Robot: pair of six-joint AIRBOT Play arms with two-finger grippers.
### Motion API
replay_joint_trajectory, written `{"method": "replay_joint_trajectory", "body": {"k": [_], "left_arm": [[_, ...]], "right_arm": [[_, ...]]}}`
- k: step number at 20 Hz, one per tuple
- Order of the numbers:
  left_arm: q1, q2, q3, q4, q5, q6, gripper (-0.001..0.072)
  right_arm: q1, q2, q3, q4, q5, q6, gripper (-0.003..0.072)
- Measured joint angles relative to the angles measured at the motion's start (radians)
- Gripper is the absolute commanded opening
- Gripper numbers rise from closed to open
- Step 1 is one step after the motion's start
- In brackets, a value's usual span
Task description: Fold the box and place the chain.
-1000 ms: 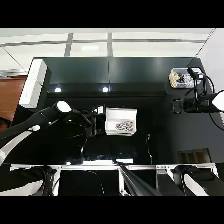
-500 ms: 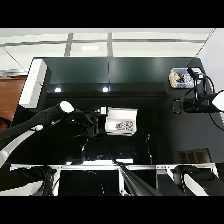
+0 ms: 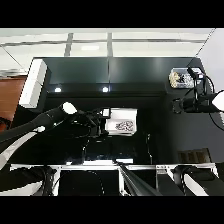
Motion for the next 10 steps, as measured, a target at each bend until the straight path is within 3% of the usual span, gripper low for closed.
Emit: {"method": "replay_joint_trajectory", "body": {"k": [2,3,4,10], "left_arm": [[-0.001,0.000,0.000,-0.004,0.000,0.000,0.0396],[-0.002,0.000,0.000,-0.005,0.000,0.000,0.0396],[-0.002,0.000,0.000,-0.007,0.000,0.000,0.0396],[-0.002,0.000,0.000,-0.011,0.000,-0.001,0.0395]], "right_arm": [[0.000,0.000,-0.008,0.013,-0.022,0.000,0.0299],[0.002,-0.002,-0.017,0.031,-0.043,0.000,0.0398],[0.005,-0.008,-0.028,0.061,-0.076,-0.001,0.0684],[0.087,-0.171,-0.056,0.413,-0.298,-0.164,0.0701]]}}
